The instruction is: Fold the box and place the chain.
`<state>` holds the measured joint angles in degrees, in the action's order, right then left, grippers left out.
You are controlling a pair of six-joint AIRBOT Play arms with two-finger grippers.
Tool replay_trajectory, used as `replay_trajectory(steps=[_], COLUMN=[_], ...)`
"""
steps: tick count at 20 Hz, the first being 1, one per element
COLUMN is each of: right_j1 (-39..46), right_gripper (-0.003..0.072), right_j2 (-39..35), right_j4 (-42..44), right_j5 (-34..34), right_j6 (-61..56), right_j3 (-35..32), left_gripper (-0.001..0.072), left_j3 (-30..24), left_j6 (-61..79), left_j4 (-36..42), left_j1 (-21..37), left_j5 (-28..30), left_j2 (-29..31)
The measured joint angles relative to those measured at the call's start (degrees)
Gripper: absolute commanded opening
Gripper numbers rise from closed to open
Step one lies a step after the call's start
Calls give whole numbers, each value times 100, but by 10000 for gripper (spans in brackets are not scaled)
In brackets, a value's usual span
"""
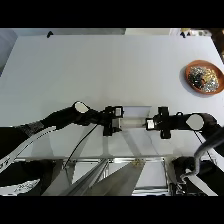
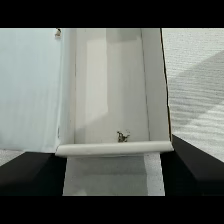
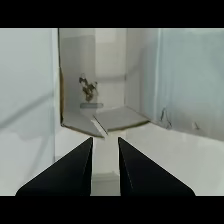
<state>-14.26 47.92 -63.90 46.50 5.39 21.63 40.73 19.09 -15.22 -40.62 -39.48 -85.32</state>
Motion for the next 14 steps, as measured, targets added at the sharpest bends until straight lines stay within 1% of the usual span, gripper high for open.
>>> replay_trajectory(steps=[9,14], right_j1=[0,-2], right_gripper=[178,179], right_j2=[328,481], right_j4=[846,1432], right_j5=[-118,-232], right_j6=[660,811], right_j3=[-15,-24], left_gripper=[209,209], left_j3=[0,-2], left_j6=[2,0], left_j4=[-20,-13], left_j1=[2,2], left_j5=[2,4], left_j2=[0,0])
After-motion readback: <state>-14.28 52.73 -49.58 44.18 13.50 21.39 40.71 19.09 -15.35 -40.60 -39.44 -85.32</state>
